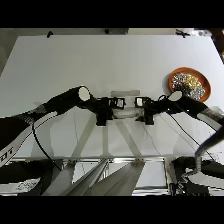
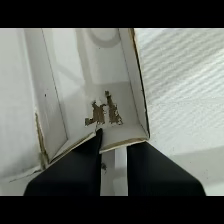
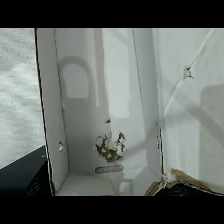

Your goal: Fold the box and place the chain.

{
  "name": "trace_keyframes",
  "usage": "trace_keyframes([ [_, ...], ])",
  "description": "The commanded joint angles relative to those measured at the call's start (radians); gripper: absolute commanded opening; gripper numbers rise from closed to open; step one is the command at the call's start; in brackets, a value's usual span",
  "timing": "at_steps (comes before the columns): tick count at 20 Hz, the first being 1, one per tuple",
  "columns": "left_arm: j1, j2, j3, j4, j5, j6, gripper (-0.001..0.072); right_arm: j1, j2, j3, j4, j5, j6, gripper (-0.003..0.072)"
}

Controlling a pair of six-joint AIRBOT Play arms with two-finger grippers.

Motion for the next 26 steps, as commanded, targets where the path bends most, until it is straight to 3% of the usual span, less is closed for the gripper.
trace_keyframes([
  [1, -0.005, 0.000, 0.001, 0.006, -0.009, -0.008, 0.0016, 0.001, -0.001, -0.001, 0.002, 0.001, -0.001, 0.0383],
  [6, -0.005, 0.006, 0.001, 0.096, -0.063, -0.065, 0.0021, 0.001, -0.001, -0.001, 0.002, 0.001, -0.001, 0.0383],
  [8, 0.000, 0.008, 0.001, 0.125, -0.083, -0.089, 0.0089, 0.001, -0.001, -0.001, 0.002, 0.001, -0.001, 0.0383],
  [11, 0.000, 0.008, 0.001, 0.132, -0.085, -0.094, 0.0106, 0.001, -0.001, -0.001, 0.002, 0.001, -0.001, 0.0383],
  [13, 0.000, 0.008, 0.001, 0.154, -0.097, -0.095, 0.0208, 0.001, -0.001, -0.001, 0.002, 0.001, -0.001, 0.0383],
  [20, 0.004, 0.010, 0.001, 0.166, -0.112, -0.095, 0.0199, 0.001, -0.001, -0.001, 0.002, 0.001, -0.001, 0.0383],
  [23, 0.019, 0.027, 0.001, 0.186, -0.112, -0.113, 0.0142, 0.001, -0.001, -0.001, 0.002, 0.001, -0.001, 0.0383],
  [26, 0.028, 0.045, 0.001, 0.182, -0.100, -0.113, 0.0150, 0.001, -0.001, -0.001, 0.002, 0.001, -0.001, 0.0383],
])
